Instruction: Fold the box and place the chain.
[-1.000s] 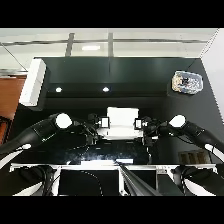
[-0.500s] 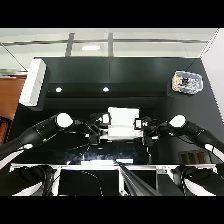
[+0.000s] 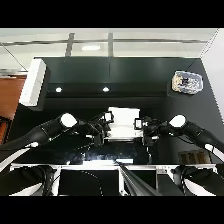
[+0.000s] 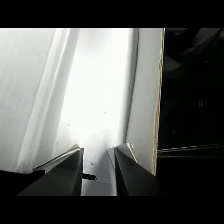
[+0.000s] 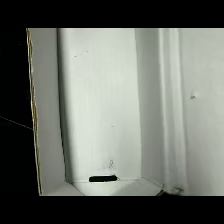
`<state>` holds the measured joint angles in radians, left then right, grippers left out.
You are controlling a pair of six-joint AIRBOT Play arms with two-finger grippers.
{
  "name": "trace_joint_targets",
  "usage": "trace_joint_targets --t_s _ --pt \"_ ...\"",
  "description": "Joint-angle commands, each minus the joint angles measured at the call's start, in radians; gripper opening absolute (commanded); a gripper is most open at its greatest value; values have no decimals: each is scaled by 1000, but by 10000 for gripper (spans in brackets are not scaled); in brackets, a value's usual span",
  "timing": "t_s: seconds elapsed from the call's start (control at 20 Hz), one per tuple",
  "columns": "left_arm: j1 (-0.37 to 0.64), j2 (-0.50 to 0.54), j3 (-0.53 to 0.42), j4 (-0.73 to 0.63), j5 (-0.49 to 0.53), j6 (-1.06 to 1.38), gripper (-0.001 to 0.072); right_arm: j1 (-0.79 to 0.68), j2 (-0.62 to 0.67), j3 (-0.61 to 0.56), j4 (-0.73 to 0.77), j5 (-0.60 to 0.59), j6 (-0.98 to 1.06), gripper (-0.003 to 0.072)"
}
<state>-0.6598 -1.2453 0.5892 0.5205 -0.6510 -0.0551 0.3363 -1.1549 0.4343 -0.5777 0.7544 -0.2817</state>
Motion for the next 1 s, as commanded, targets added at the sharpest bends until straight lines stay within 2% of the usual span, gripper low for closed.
trace_joint_targets --t_s 0.0,0.05,0.1,0.15,0.2,0.25,0.3,0.4,0.55,0.65,0.75,0.85,0.95 --pt "-1 -3 0 -5 23 0 519 0 -1 0 1 0 0 205" --pt "-1 -3 0 -5 20 0 480 0 -1 0 1 0 0 206" --pt "-1 -3 0 -5 19 0 311 0 -1 0 1 0 0 205" --pt "-2 -3 0 -6 19 0 302 0 -1 0 1 0 0 205" --pt "-1 -3 0 -6 19 0 396 0 -1 0 1 0 1 205" --pt "0 -2 0 -5 19 -1 371 0 -1 0 1 0 0 205" --pt "5 6 0 -2 15 0 157 0 -1 0 1 0 0 206" --pt "29 42 2 32 -10 -45 28 0 -1 0 1 0 0 205" --pt "122 132 2 197 -110 -390 29 0 -1 0 1 0 0 205" --pt "216 214 2 399 -194 -717 29 0 -1 0 1 0 0 205" --pt "324 285 1 555 -280 -887 29 0 -1 0 1 0 0 205" --pt "451 312 1 625 -326 -1159 29 0 -1 0 1 0 0 205" --pt "571 294 -11 592 -371 -1353 30 0 -1 0 1 0 0 205"
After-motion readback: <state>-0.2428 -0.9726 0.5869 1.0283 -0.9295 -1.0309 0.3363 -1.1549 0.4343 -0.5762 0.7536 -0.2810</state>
